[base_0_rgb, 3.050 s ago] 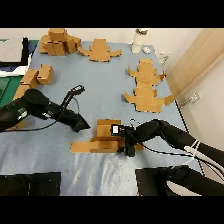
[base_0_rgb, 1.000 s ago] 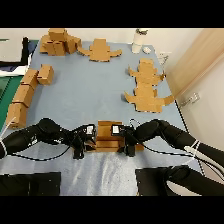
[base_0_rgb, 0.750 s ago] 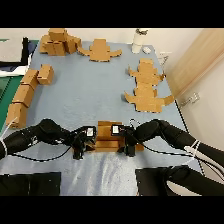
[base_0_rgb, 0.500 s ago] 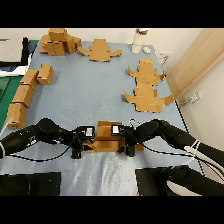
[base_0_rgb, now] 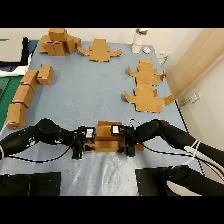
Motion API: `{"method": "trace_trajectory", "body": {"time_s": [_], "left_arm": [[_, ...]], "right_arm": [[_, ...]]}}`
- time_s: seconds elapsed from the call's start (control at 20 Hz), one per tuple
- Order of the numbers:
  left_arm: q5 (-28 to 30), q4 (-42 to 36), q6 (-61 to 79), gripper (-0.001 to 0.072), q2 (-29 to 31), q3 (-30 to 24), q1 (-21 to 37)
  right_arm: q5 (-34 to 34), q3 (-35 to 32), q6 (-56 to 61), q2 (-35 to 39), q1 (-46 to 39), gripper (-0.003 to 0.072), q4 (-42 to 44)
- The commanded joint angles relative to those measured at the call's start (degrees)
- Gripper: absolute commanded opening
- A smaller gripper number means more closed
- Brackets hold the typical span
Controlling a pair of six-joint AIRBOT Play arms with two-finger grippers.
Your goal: Fold the box.
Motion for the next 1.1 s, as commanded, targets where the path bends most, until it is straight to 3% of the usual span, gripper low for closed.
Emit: {"method": "trace_trajectory", "body": {"time_s": [0.0,0.2,0.25,0.3,0.65,0.75,0.85,0.9,0.95,1.05], "left_arm": [[0.4,0.9,-1.8,0.025,0.2,-0.3,-0.1],[0.5,4.1,-5.7,0.0258,1.3,-2.3,2.1],[0.8,4.6,-6.2,0.0517,1.6,-2.5,2.6],[1.1,4.5,-6.3,0.0657,1.7,-2.4,3.1],[1.6,-2.8,-2.3,0.0654,1.6,-2.3,2.3],[1.6,-3.2,-2.0,0.0507,1.6,-2.3,1.9],[1.7,-3.3,-0.3,0.0504,1.5,-2.3,1.9],[2.1,-3.3,0.0,0.0389,1.3,-2.2,1.9],[2.0,-3.5,1.1,0.034,1.0,-2.2,1.9],[2.1,-5.6,3.0,0.0339,0.9,-2.2,1.5]], "right_arm": [[0.0,0.1,0.0,0.0,0.1,0.052,0.0],[0.0,0.1,0.0,0.0,0.0,0.052,0.0],[0.0,0.1,0.0,0.0,0.1,0.052,0.0],[0.0,0.1,0.0,0.0,0.0,0.052,0.0],[0.0,0.1,0.0,0.0,0.0,0.052,0.0],[0.0,0.1,0.0,0.0,0.0,0.052,0.0],[0.0,0.1,0.0,0.1,0.0,0.052,0.0],[0.0,0.1,0.0,0.0,0.0,0.052,0.0],[0.0,0.1,0.0,0.0,0.0,0.052,0.0],[0.0,0.1,0.0,0.0,0.0,0.052,0.0]]}}
